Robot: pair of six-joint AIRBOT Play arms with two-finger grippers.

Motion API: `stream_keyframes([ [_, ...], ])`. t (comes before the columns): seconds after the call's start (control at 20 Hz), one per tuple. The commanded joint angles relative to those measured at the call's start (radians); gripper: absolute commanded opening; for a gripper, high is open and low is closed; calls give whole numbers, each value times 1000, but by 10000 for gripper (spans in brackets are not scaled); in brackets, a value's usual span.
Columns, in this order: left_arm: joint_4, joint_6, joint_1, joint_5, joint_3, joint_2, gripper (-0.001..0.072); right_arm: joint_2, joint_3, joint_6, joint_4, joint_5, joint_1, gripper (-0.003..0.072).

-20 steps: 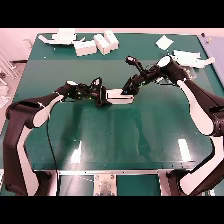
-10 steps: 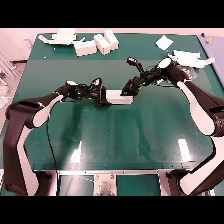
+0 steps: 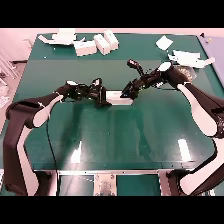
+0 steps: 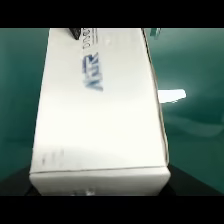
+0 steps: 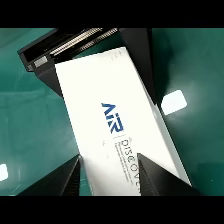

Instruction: Fold the box and place the chain.

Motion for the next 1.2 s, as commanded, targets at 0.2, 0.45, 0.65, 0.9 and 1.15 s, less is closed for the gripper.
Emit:
stream_keyframes([
  [0.2,-5,-1,1,10,1,0,285,0,-63,-148,120,-31,-33,350],
  [0.45,-5,-1,1,10,2,0,285,2,-57,-214,333,21,-65,278],
  [0.65,-5,-1,1,10,1,0,285,34,-55,-236,382,64,-74,136],
  [0.9,-5,-1,1,10,1,0,285,70,-66,-236,381,63,-82,66],
  [1.15,-5,-1,1,10,1,0,285,70,-192,-281,383,-14,-82,11],
])
